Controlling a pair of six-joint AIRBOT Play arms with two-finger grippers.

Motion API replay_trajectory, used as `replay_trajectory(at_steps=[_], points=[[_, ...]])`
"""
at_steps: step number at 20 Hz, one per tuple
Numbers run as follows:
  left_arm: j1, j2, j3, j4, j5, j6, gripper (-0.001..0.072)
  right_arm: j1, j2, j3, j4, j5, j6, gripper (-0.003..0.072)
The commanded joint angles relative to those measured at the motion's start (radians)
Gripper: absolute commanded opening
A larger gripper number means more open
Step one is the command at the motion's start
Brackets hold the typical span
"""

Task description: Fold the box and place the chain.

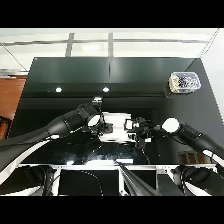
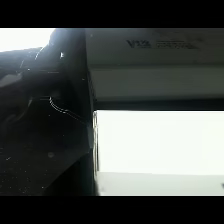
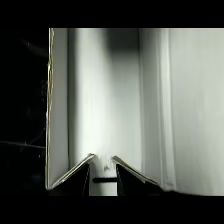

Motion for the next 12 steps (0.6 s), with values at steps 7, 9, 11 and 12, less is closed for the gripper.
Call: replay_trajectory(at_steps=[7, 9, 11, 12], points=[[0.0, 0.0, 0.001, -0.005, 0.003, -0.001, 0.0025, 0.035, -0.044, 0.0, 0.093, -0.122, 0.003, 0.0189], [0.0, 0.0, 0.001, -0.005, 0.003, -0.001, 0.0025, 0.035, -0.044, 0.0, 0.093, -0.122, 0.003, 0.0194], [0.0, 0.0, 0.001, -0.005, 0.003, -0.001, 0.0025, 0.035, -0.044, 0.0, 0.094, -0.122, 0.003, 0.0458], [0.0, 0.0, 0.001, -0.005, 0.003, -0.001, 0.0025, 0.035, -0.044, 0.0, 0.093, -0.122, 0.003, 0.0455]])
